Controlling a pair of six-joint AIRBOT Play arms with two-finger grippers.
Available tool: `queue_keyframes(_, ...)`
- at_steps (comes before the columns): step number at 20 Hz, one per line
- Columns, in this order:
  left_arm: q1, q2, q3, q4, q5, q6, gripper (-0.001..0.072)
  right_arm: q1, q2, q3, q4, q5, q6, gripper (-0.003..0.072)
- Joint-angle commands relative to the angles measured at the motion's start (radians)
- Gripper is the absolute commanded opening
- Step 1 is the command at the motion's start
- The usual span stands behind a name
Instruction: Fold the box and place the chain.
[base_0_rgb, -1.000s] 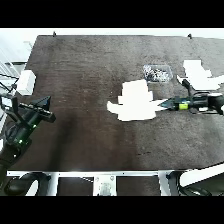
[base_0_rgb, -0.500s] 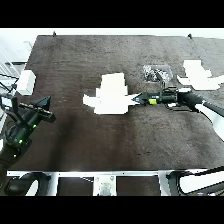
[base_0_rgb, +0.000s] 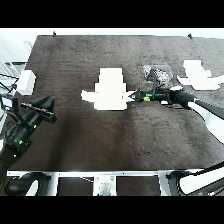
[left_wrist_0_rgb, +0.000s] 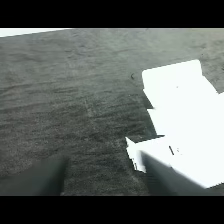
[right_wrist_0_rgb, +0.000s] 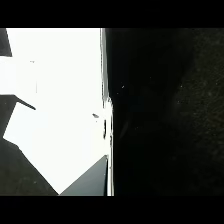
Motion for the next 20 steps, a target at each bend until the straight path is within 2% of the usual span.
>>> queue_keyframes(1, 0.0, 0.001, 0.0, 0.002, -0.026, 0.004, 0.0527, 0.009, -0.005, 0.003, 0.0, -0.012, -0.036, 0.0011)
queue_keyframes(4, 0.0, 0.0, 0.002, 0.002, -0.037, 0.019, 0.0543, 0.021, -0.005, 0.003, 0.0, -0.013, -0.036, 0.001)
queue_keyframes(5, 0.0, -0.011, 0.02, 0.004, -0.04, 0.039, 0.0578, 0.029, -0.005, 0.002, 0.0, -0.014, -0.039, 0.001)
queue_keyframes(8, 0.0, -0.119, 0.114, 0.024, -0.039, 0.055, 0.0577, 0.031, -0.005, 0.002, 0.004, -0.021, -0.032, 0.001)
queue_keyframes(11, 0.0, -0.319, 0.252, 0.055, -0.073, 0.054, 0.0577, 0.032, -0.005, 0.002, 0.013, -0.031, -0.031, 0.001)
queue_keyframes(14, 0.0, -0.552, 0.414, 0.111, -0.151, 0.006, 0.0577, 0.032, -0.005, 0.0, 0.02, -0.055, -0.019, 0.001)
queue_keyframes(16, 0.0, -0.703, 0.541, 0.217, -0.219, -0.117, 0.0576, 0.032, -0.005, -0.006, 0.025, -0.058, -0.02, 0.001)
queue_keyframes(20, 0.0, -0.985, 0.845, 0.555, -0.443, -0.478, 0.0576, 0.035, -0.004, -0.026, 0.042, -0.083, -0.021, 0.001)
